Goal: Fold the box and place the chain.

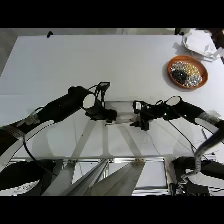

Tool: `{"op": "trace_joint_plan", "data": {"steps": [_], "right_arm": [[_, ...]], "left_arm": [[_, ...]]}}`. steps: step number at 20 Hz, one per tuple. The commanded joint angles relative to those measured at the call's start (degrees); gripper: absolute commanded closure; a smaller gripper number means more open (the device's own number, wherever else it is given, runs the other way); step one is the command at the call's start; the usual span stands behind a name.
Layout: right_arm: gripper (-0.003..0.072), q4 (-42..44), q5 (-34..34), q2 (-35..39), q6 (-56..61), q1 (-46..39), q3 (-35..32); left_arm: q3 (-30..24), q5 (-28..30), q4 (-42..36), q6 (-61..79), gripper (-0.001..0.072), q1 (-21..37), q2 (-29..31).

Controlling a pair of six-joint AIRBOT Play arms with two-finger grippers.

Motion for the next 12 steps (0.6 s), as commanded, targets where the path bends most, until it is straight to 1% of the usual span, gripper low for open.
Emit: {"op": "trace_joint_plan", "data": {"steps": [1,5,7,8,9,10,11,12], "right_arm": [[0.0285,0.02,0.00,0.04,0.02,0.00,0.02],[0.0285,0.02,-0.02,0.04,0.02,0.00,0.02],[0.0285,0.02,0.00,0.04,0.02,0.00,0.02],[0.0285,0.02,0.00,0.04,0.02,0.00,0.02],[0.0285,0.02,0.00,0.04,0.02,0.00,0.02],[0.0285,0.02,0.00,0.04,0.02,0.00,0.02],[0.0285,0.02,0.00,0.04,0.02,0.00,0.02],[0.0285,0.02,0.00,0.04,0.02,0.00,0.02]], "left_arm": [[3.23,-4.00,2.40,-2.23,0.0215,-0.26,-2.91],[3.91,-8.52,5.07,-4.37,0.0215,-1.18,-5.44],[3.91,-7.98,5.99,-5.62,0.0215,-1.51,-5.77],[3.91,-7.37,6.71,-5.73,0.0241,-1.60,-5.79],[3.96,-7.15,7.30,-5.70,0.0315,-1.60,-5.79],[3.96,-7.15,7.69,-5.86,0.0332,-1.60,-5.77],[3.96,-7.13,8.04,-6.54,0.0380,-1.60,-5.77],[3.96,-6.84,8.26,-6.73,0.0388,-1.60,-5.79]]}}
